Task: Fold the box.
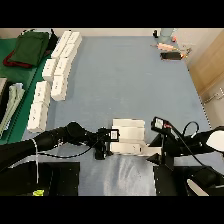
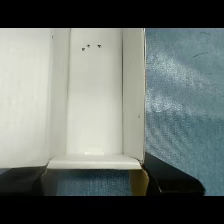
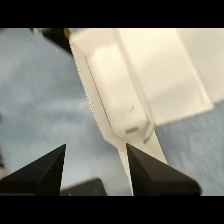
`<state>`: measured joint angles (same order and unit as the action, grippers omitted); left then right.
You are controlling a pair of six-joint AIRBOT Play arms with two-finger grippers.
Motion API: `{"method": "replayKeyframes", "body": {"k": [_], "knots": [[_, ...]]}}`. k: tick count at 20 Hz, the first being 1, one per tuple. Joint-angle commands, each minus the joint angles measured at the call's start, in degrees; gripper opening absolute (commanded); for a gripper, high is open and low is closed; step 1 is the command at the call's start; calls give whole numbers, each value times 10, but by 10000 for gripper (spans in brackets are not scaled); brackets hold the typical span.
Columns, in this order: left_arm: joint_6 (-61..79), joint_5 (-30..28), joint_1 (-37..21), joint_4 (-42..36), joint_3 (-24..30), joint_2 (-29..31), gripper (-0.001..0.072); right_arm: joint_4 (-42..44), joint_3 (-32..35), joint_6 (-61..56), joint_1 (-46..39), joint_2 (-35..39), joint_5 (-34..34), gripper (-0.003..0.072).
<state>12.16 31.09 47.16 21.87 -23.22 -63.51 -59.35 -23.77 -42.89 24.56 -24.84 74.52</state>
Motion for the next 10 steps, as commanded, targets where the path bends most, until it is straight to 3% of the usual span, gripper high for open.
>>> {"method": "replayKeyframes", "body": {"k": [1, 6, 9, 10], "knots": [[0, 0, 0, 0, -1, 0, 526, -106, 52, 113, 0, 39, -14, 594], [0, 0, 0, 0, -1, 0, 526, -87, 83, 207, 0, 25, -134, 589], [0, 0, 0, 0, -1, 0, 526, -41, 83, 242, 0, -5, -161, 576], [0, 0, 0, 0, -1, 0, 526, -28, 83, 252, 0, -14, -166, 535]]}}
